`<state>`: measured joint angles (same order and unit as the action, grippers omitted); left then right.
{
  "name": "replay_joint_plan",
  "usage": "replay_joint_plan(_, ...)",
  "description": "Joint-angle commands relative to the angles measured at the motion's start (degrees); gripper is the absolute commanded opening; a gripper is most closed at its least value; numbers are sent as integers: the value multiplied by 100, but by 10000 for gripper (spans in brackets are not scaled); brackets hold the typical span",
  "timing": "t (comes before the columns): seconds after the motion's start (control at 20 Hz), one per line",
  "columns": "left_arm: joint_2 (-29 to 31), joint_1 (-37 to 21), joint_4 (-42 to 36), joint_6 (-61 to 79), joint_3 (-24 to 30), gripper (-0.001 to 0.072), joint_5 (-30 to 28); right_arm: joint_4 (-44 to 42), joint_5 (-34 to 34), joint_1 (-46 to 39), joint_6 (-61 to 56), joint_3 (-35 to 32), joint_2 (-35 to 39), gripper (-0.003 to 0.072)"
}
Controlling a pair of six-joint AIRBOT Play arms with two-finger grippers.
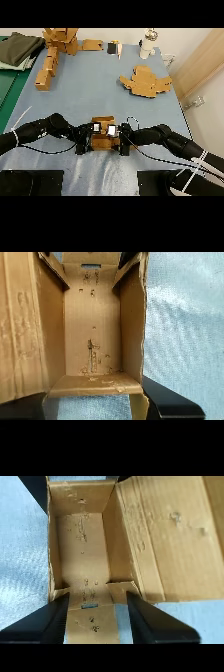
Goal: Fold the box.
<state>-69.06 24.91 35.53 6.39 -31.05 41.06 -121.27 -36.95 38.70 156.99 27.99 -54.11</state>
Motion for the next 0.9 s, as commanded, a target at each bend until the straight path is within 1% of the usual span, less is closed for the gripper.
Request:
replay_joint_plan(0.0, 0, 2, 2, 2, 2, 465, 0, 4, -98, -2, -11, -2, -17, 582)
replay_joint_plan(0.05, 0, 2, 2, 2, 2, 465, 2, 48, -157, -7, -201, 0, 15, 576)
replay_joint_plan(0.1, 0, 2, 2, 2, 2, 465, 2, 149, -323, -7, -564, 28, 98, 508)
replay_joint_plan(0.15, 0, 2, 4, 2, 2, 465, 0, 393, -654, -7, -1084, 111, 236, 339)
replay_joint_plan(0.2, 0, 2, 2, 2, 2, 464, 2, 750, -960, -15, -1818, 201, 382, 290)
replay_joint_plan(0.3, 0, 2, 2, 2, 2, 465, 2, 1659, -1744, -15, -3748, 393, 678, 260)
replay_joint_plan(0.4, 0, 2, 2, 2, 2, 464, 0, 2341, -2686, -15, -5257, 501, 905, 158)
replay_joint_plan(0.45, 0, 2, 2, 2, 2, 465, 0, 2693, -3097, -15, -5978, 509, 1001, 13)
replay_joint_plan(0.55, 0, 2, 2, 2, 2, 464, 2, 3816, -3620, -72, -7388, 509, 1143, 4)
replay_joint_plan(0.65, 0, 2, 2, 2, 2, 465, 0, 4870, -3910, -437, -8327, 507, 1176, 2)
replay_joint_plan(0.7, 0, 2, 2, 2, 2, 465, 2, 5029, -3943, -767, -8505, 507, 1130, 2)
replay_joint_plan(0.75, 0, 2, 2, 2, 2, 464, 0, 4942, -3941, -1235, -8540, 498, 1040, 2)
replay_joint_plan(0.8, 0, 0, 2, 2, 2, 465, 0, 4660, -3910, -1759, -8524, 476, 883, 2)
replay_joint_plan(0.85, 0, 0, 2, 2, 2, 464, 0, 4205, -3842, -2236, -8343, 428, 691, 3)
